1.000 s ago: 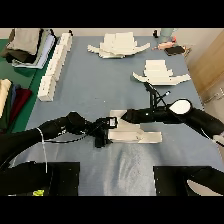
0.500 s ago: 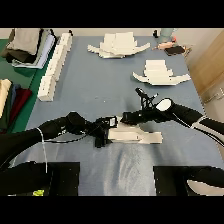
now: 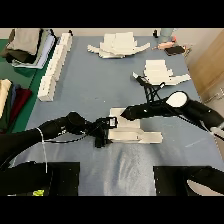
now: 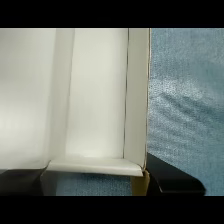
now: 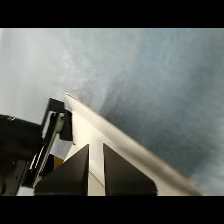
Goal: Fold the box.
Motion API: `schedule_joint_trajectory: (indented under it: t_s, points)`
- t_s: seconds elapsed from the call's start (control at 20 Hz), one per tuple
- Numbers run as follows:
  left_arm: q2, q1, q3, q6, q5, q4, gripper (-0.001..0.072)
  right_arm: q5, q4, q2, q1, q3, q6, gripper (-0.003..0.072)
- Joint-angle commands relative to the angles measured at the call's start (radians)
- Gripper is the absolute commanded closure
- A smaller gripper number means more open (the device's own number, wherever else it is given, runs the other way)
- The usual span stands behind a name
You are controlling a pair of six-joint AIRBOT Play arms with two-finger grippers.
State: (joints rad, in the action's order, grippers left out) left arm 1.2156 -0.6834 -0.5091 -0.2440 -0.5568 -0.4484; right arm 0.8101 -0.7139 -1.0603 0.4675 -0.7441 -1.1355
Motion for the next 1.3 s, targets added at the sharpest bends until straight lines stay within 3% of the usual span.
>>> schedule_joint_trajectory:
  t_s: [0.0, 0.15, 0.25, 0.3, 0.35, 0.45, 0.5, 0.7, 0.85, 1.15, 1.2, 1.25]
  points:
    - [0.0, -0.001, -0.001, 0.0, 0.0, 0.0, 0.019, 0.074, -0.248, 0.167, -0.001, -0.005, -0.111, 0.0548]
    - [0.0, -0.001, -0.001, 0.0, 0.0, 0.0, 0.019, 0.254, -0.428, 0.272, 0.0, 0.005, -0.107, 0.0543]
    - [0.0, -0.001, -0.001, 0.0, 0.0, 0.0, 0.019, 0.367, -0.433, 0.33, 0.001, 0.039, 0.023, 0.0542]
    - [0.0, -0.001, -0.001, 0.0, 0.0, 0.0, 0.019, 0.39, -0.434, 0.357, 0.001, 0.063, 0.048, 0.0493]
    - [0.0, -0.001, -0.001, 0.0, 0.0, 0.0, 0.019, 0.397, -0.438, 0.383, 0.001, 0.093, 0.073, 0.0345]
    - [0.0, -0.001, -0.001, 0.0, 0.0, 0.0, 0.019, 0.397, -0.47, 0.406, 0.001, 0.154, 0.138, 0.0172]
    - [0.0, -0.001, -0.001, 0.0, 0.0, 0.0, 0.019, 0.39, -0.499, 0.407, 0.001, 0.18, 0.201, 0.0131]
    - [0.0, -0.001, -0.001, 0.0, 0.0, 0.0, 0.019, 0.271, -0.606, 0.38, 0.001, 0.267, 0.505, 0.009]
    - [0.0, -0.001, -0.001, 0.0, 0.0, 0.0, 0.019, 0.117, -0.549, 0.34, 0.001, 0.284, 0.706, 0.0091]
    - [0.0, -0.001, -0.001, 0.0, 0.0, 0.0, 0.019, 0.045, -0.436, 0.249, 0.002, 0.285, 0.806, 0.0098]
    - [0.0, -0.001, -0.001, 0.0, 0.0, 0.0, 0.019, 0.038, -0.424, 0.246, 0.002, 0.285, 0.824, 0.0113]
    - [0.0, -0.001, -0.001, 0.0, 0.0, 0.0, 0.019, 0.032, -0.422, 0.241, 0.001, 0.285, 0.828, 0.0187]
